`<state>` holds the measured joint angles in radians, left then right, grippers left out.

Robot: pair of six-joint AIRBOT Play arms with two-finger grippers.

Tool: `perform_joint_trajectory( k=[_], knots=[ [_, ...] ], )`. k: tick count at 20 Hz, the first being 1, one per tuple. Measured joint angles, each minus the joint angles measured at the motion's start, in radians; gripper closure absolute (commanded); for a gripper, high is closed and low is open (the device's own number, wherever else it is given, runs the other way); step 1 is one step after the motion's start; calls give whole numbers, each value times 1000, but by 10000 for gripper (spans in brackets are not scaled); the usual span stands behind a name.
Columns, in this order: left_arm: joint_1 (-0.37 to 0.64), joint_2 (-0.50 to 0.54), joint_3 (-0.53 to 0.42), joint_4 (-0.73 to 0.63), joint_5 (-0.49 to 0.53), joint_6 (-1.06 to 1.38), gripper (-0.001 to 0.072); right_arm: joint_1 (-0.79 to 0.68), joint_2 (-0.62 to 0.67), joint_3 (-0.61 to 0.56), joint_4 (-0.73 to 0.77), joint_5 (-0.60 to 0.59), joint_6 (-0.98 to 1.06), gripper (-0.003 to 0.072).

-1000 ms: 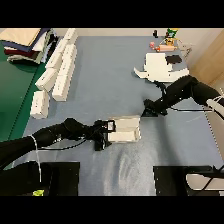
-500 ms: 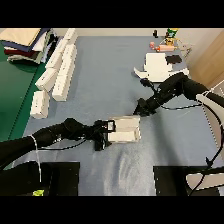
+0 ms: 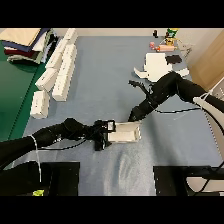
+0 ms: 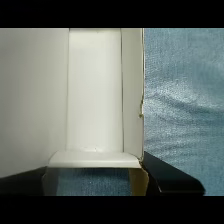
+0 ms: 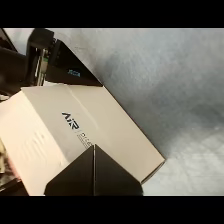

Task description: Fold the box.

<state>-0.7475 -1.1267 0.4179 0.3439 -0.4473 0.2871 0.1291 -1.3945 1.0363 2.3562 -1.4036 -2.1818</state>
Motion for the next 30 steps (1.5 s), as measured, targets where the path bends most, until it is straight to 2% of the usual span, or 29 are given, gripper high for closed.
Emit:
perform_joint_trajectory(
  k=[9, 15, 21, 22, 24, 25, 26, 29, 30],
  knots=[
    [0, 0, 0, 0, 0, 0, 243, 127, 228, -228, -39, 292, -116, 681],
    [0, 0, 0, 0, 0, 0, 243, 175, 309, -329, -51, 393, -129, 681],
    [0, 0, 0, 0, 0, 0, 243, 291, 421, -412, -157, 533, -131, 679],
    [0, 0, 0, 0, 0, 0, 243, 317, 447, -427, -184, 573, -132, 612],
    [0, 0, 0, 0, 0, 0, 243, 364, 488, -445, -237, 645, -145, 340],
    [0, 0, 0, 0, 0, 0, 243, 382, 501, -451, -259, 667, -161, 252],
    [0, 0, 0, 0, 0, 0, 243, 399, 512, -455, -277, 686, -189, 221],
    [0, 0, 0, 0, 0, 0, 243, 436, 527, -462, -308, 711, -288, 199],
    [0, 0, 0, 0, 0, 0, 243, 444, 530, -463, -315, 717, -321, 136]
  ],
)
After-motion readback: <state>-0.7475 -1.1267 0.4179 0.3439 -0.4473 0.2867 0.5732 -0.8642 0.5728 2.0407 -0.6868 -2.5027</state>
